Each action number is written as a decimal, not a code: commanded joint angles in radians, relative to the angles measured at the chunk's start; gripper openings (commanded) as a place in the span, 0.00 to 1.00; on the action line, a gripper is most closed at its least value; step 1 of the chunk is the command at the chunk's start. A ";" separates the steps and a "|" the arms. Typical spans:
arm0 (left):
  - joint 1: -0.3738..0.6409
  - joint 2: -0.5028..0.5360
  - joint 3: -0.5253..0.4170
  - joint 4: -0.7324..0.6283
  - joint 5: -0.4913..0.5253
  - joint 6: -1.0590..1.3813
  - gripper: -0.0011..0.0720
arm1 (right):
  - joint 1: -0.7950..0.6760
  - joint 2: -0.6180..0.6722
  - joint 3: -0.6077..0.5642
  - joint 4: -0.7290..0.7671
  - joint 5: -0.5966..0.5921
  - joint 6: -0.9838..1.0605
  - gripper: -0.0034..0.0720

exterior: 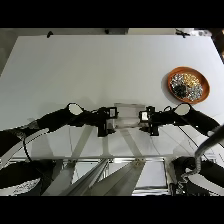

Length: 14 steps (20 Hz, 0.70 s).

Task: Fold the box and place the chain.

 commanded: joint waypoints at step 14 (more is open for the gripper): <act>-0.050 -0.039 0.000 -0.108 0.087 0.069 0.28 | 0.001 0.000 -0.001 0.000 -0.001 0.000 0.59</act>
